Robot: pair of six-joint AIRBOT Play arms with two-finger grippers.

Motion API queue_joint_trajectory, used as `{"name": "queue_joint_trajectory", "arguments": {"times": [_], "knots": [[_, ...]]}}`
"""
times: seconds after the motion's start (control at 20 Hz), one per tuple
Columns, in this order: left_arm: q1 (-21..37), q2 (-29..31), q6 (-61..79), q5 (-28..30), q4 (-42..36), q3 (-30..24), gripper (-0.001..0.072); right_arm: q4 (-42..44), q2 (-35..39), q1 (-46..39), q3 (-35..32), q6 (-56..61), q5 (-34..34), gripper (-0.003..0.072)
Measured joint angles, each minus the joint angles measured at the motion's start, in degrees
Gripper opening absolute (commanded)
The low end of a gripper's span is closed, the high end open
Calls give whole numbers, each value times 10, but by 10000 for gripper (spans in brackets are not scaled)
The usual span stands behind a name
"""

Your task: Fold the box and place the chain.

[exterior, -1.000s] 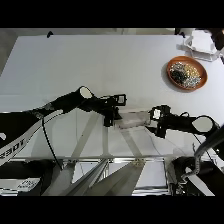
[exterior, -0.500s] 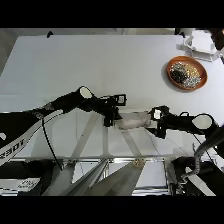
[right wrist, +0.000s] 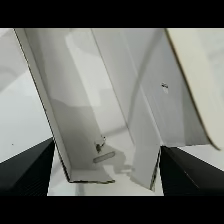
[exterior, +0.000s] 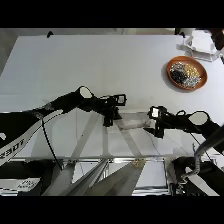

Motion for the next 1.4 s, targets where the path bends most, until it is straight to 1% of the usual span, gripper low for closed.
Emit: {"name": "queue_joint_trajectory", "arguments": {"times": [0.05, 0.55, 0.7, 0.85, 0.9, 0.95, 1.0, 1.4], "knots": [[0, 0, 0, 0, 0, 0, 11, 2, -4, 0, 0, -4, 3, 671], [0, 0, 0, 0, 0, 0, 11, 22, -63, 0, 0, -53, 20, 669], [0, 0, 0, 0, 0, 0, 11, 39, -78, 0, 0, -79, 18, 641], [0, 0, 0, 0, 0, 0, 11, 49, -90, 0, 0, -99, 17, 634], [0, 0, 0, 0, 0, 0, 11, 51, -93, 0, 0, -102, 17, 620], [0, 0, 0, 0, 0, 0, 11, 53, -96, 0, 0, -106, 17, 547], [0, 0, 0, 0, 0, 0, 11, 54, -99, 0, 0, -109, 17, 516], [0, 0, 0, 0, 0, 0, 11, 39, -108, 0, 1, -120, 16, 515]]}}
